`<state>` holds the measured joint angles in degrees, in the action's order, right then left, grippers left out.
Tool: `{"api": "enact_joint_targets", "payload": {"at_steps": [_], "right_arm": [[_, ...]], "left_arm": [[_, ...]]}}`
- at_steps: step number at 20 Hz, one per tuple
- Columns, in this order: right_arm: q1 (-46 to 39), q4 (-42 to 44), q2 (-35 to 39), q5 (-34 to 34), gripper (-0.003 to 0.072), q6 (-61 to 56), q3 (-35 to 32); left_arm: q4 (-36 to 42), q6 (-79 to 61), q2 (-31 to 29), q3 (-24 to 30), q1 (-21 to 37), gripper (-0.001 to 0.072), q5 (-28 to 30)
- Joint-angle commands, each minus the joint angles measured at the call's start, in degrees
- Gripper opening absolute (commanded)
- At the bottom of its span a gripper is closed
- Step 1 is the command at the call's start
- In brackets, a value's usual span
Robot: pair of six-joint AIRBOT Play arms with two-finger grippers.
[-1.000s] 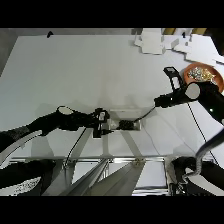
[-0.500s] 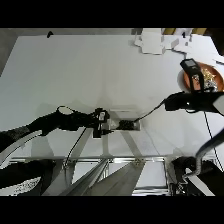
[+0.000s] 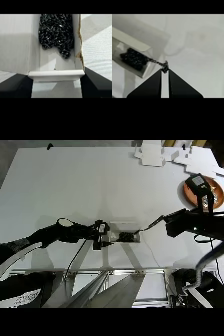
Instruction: Fold the box and place the chain.
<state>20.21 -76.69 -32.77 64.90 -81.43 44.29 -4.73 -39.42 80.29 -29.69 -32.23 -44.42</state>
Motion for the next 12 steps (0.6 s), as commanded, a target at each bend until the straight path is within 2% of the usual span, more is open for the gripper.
{"api": "enact_joint_targets", "payload": {"at_steps": [1, 6, 12], "right_arm": [[2.6, 5.6, 0.5, -0.2, 0.0015, 5.3, 0.0], [2.7, 10.7, 0.5, -1.8, 0.0015, 8.5, 0.0], [2.7, 25.0, 0.5, -3.1, 0.0015, 17.8, -0.1]], "left_arm": [[0.0, 0.0, 0.0, 0.0, 0.0, 0.0097, 0.0], [0.0, 0.0, 0.0, 0.0, 0.0, 0.0097, 0.0], [0.0, 0.0, 0.0, 0.0, 0.0, 0.0097, 0.0]]}}
